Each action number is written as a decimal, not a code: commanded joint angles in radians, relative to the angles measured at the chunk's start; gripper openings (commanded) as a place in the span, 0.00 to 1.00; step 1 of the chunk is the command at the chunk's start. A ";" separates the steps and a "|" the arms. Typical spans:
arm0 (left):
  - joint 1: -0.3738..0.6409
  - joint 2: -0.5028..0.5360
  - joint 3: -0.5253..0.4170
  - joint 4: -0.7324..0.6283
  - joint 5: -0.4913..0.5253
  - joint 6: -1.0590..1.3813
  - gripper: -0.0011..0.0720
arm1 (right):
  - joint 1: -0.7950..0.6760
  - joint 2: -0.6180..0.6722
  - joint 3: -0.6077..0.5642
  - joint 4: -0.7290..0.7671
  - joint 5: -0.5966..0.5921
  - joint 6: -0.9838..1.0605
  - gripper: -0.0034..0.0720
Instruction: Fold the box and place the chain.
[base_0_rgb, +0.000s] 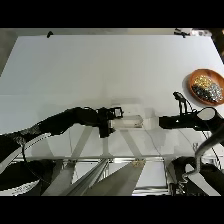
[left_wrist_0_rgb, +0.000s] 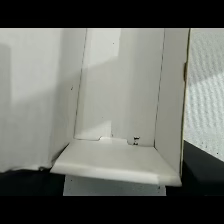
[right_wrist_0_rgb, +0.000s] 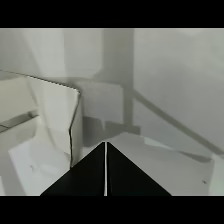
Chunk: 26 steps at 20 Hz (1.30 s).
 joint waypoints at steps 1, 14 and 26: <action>-0.001 0.000 0.000 0.000 0.000 0.000 0.03 | 0.000 -0.016 -0.002 0.122 0.031 -0.118 0.06; -0.001 0.000 0.000 0.000 0.000 0.000 0.03 | 0.000 -0.016 -0.084 0.275 0.071 -0.256 0.07; -0.001 0.000 0.000 0.000 0.000 0.000 0.03 | 0.000 -0.016 -0.064 0.446 0.180 -0.296 0.61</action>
